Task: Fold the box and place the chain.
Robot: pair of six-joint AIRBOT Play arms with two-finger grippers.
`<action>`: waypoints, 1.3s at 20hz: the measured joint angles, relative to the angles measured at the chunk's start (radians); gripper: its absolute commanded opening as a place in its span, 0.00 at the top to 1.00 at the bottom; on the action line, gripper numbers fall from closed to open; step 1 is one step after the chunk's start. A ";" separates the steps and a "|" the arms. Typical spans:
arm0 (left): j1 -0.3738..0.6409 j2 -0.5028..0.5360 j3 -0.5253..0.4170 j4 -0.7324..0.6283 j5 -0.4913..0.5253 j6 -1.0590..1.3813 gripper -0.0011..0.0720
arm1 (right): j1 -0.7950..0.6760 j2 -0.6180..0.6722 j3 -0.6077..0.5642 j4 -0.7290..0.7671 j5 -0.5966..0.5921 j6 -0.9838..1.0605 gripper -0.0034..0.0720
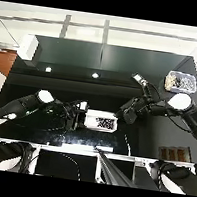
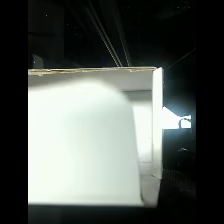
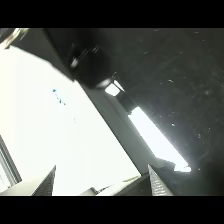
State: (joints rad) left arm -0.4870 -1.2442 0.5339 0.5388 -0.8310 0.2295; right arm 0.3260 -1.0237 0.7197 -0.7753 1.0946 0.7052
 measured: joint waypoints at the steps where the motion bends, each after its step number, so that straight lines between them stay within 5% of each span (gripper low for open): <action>1: 0.000 0.000 0.000 0.000 0.000 0.000 0.46 | 0.000 0.000 0.000 -0.002 0.006 -0.038 0.03; 14: 0.000 0.000 0.000 0.000 0.000 0.000 0.45 | 0.100 -0.002 -0.017 -0.062 0.022 -0.352 0.03; 16: 0.000 0.000 0.000 0.000 0.000 0.000 0.45 | 0.106 -0.002 -0.018 -0.067 0.021 -0.359 0.21; 26: 0.000 0.000 0.000 0.001 0.000 0.000 0.45 | 0.132 -0.002 -0.018 -0.095 0.015 -0.337 0.21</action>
